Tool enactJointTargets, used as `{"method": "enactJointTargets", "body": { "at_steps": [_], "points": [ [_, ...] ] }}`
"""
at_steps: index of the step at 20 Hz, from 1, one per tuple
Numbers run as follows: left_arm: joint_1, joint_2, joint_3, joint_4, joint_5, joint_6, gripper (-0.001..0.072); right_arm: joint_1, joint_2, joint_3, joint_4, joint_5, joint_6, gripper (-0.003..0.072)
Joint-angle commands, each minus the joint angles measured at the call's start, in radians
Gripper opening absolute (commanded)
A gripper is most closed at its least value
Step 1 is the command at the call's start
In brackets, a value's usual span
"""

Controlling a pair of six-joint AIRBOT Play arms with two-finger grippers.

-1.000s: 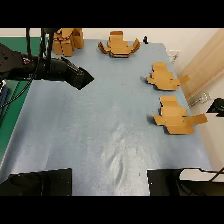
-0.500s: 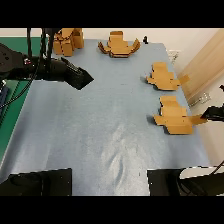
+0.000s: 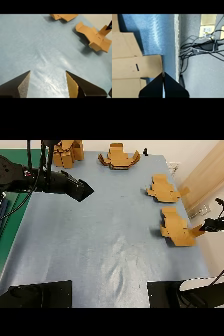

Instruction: Fold the box.

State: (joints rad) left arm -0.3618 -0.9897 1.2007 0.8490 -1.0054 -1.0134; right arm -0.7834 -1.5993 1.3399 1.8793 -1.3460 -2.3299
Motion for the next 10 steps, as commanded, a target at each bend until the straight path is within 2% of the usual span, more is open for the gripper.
{"method": "enactJointTargets", "body": {
  "at_steps": [1,7,10],
  "points": [
    [0.002,0.000,0.000,-0.002,-0.003,-0.064,0.0687,0.047,0.099,0.001,0.068,-0.127,0.106,0.0006],
    [0.026,0.001,0.000,-0.013,-0.140,-0.064,0.0687,0.224,0.484,0.001,0.082,-0.352,0.411,0.0007],
    [0.116,0.001,-0.002,-0.029,-0.202,-0.041,0.0687,0.323,0.639,0.001,0.238,-0.419,0.561,0.0006]
  ]
}}
